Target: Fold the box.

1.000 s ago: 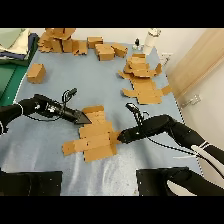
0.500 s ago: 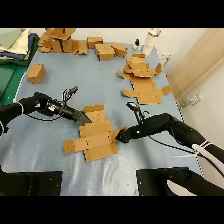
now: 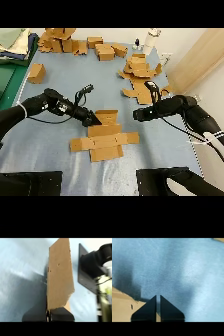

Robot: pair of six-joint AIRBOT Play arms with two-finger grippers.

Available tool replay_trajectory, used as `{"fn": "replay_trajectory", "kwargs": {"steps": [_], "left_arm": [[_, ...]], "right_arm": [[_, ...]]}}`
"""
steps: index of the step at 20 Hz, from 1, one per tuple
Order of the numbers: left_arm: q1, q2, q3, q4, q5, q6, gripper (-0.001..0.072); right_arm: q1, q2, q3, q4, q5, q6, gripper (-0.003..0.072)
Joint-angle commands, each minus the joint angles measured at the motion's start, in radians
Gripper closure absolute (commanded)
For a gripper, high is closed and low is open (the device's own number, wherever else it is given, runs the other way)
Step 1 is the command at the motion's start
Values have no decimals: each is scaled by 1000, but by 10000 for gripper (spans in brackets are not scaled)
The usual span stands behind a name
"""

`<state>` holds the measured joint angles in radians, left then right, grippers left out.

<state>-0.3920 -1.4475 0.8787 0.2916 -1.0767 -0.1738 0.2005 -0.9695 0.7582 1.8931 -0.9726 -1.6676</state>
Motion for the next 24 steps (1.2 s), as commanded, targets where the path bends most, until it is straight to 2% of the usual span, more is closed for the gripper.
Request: {"fn": "replay_trajectory", "kwargs": {"steps": [1,4,7,10,13,17,24], "left_arm": [[-82,119,-84,-16,192,131,700],[-94,224,-182,-116,320,294,700],[-94,277,-224,-140,372,410,700],[-95,275,-231,-153,364,530,699],[-94,275,-238,-153,334,560,699],[-95,275,-275,-188,287,604,699],[-122,221,-303,-199,254,640,699]], "right_arm": [[-12,5,21,-14,-16,29,682],[-8,5,21,97,-23,3,682],[44,5,13,244,-90,-45,682],[127,5,-43,221,-154,16,682],[147,4,-129,171,-57,103,682],[147,4,-185,171,63,109,682],[147,5,-186,172,101,123,682]]}}
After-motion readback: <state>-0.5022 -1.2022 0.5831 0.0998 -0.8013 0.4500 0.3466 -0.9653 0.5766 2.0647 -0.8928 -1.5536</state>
